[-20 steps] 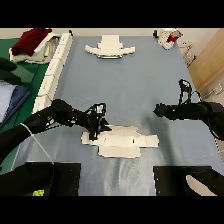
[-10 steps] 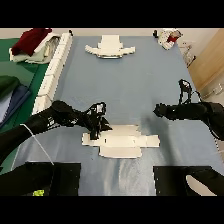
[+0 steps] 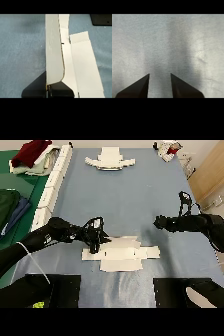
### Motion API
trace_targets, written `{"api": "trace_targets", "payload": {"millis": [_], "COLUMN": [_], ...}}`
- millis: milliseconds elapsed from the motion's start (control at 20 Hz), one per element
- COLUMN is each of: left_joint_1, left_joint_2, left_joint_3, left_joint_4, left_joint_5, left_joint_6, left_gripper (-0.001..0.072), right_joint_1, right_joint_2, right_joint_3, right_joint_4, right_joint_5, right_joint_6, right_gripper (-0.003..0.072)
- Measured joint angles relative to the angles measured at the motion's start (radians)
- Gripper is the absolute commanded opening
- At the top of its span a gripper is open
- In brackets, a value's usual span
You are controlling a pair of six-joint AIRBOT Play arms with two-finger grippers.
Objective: Fold the box.
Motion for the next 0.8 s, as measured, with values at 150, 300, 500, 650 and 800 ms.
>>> {"api": "trace_targets", "payload": {"millis": [150,300,500,650,800], "left_joint_1": [-0.019,-0.056,-0.086,-0.094,-0.098], "left_joint_2": [0.025,0.036,0.04,0.041,0.042], "left_joint_3": [-0.033,-0.054,-0.079,-0.091,-0.095], "left_joint_4": [-0.044,-0.072,-0.084,-0.088,-0.089], "left_joint_5": [0.03,0.063,0.108,0.121,0.127], "left_joint_6": [0.051,0.078,0.098,0.11,0.116], "left_gripper": [0.001,0.0011,0.0011,0.0011,0.0011], "right_joint_1": [0.0,0.0,0.0,0.0,0.0], "right_joint_2": [0.0,0.0,0.0,0.0,0.0], "right_joint_3": [0.0,0.0,0.0,0.0,0.0], "right_joint_4": [0.0,0.0,0.0,0.0,0.0], "right_joint_5": [0.0,0.0,0.0,0.0,0.0], "right_joint_6": [0.0,0.0,0.0,0.0,0.0], "right_gripper": [0.0411,0.0411,0.0411,0.0411,0.0411]}}
